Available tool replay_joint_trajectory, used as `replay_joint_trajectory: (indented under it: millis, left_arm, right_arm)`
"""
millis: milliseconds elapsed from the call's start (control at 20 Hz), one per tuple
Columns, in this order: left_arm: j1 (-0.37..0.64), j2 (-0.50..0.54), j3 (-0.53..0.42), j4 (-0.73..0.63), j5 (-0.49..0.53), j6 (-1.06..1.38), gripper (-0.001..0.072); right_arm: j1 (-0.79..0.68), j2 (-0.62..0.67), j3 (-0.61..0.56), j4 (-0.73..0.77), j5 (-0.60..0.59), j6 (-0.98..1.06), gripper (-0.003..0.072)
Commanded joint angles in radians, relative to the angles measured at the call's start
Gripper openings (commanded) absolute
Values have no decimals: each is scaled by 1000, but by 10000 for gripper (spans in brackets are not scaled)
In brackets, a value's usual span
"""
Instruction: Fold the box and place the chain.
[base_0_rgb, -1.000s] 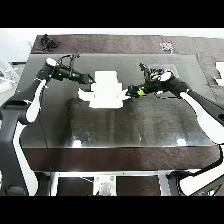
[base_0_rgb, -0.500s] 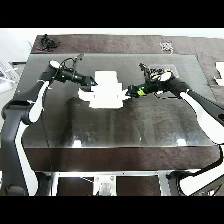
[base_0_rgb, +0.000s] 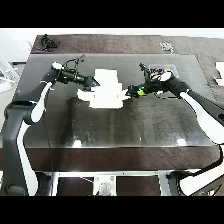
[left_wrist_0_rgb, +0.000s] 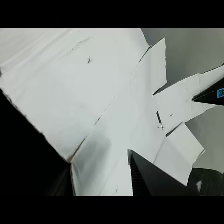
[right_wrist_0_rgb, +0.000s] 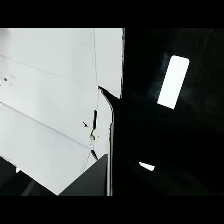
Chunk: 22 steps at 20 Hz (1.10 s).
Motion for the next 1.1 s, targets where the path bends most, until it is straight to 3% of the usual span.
replay_joint_trajectory:
  millis: [0, 250, 900, 1000, 1050]
  left_arm:
    - [3, -1, 0, -6, 2, 10, 385]
    - [46, -1, 0, -21, -19, 10, 355]
    - [34, -12, 2, -48, -29, 28, 347]
    - [42, -12, 2, -46, -37, 29, 230]
    - [41, -12, 2, -46, -42, 37, 225]
  right_arm:
    - [1, 0, 1, 0, 0, 0, 10]
    - [1, 0, 1, 0, 0, 0, 10]
    - [0, 0, 1, -1, -1, -1, 10]
    - [0, 0, 1, -1, -1, -1, 10]
    - [0, 0, 1, 0, 0, 0, 10]
